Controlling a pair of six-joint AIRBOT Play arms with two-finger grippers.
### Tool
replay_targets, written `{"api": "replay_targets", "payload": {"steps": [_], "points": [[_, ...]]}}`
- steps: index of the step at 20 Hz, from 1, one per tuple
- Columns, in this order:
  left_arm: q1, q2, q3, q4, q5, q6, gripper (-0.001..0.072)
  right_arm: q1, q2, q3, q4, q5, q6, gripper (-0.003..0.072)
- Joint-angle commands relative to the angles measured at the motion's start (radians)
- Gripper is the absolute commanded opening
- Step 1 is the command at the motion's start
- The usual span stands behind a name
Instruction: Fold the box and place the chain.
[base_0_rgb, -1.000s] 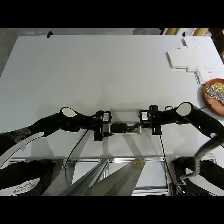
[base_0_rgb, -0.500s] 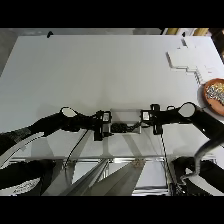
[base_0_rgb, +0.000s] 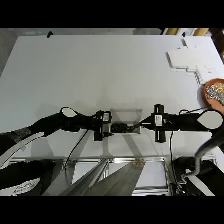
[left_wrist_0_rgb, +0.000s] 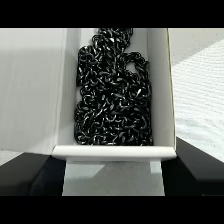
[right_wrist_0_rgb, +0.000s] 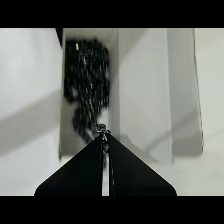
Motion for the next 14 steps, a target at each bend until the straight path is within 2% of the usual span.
{"api": "replay_targets", "payload": {"steps": [1, 5, 8, 10, 11, 14], "points": [[0.0, 0.0, 0.0, 0.0, 0.0, 0.0, 0.033, 0.107, 0.021, 0.001, 0.137, -0.064, -0.002, 0.0017], [0.0, 0.0, 0.0, 0.0, 0.0, 0.0, 0.033, 0.334, -0.039, 0.001, 0.137, -0.302, 0.0, 0.0018], [0.0, 0.0, 0.0, 0.0, 0.0, 0.0, 0.033, 0.402, -0.132, 0.001, 0.124, -0.439, 0.005, 0.0033], [0.0, 0.0, 0.0, 0.0, 0.0, 0.0, 0.033, 0.402, -0.172, 0.001, 0.124, -0.484, 0.008, 0.0085], [0.0, 0.0, 0.0, 0.0, 0.0, 0.0, 0.033, 0.402, -0.18, 0.002, 0.124, -0.497, 0.007, 0.0168], [0.0, 0.0, 0.0, 0.0, 0.0, 0.0, 0.033, 0.372, -0.174, 0.024, 0.12, -0.454, 0.008, 0.0184]]}}
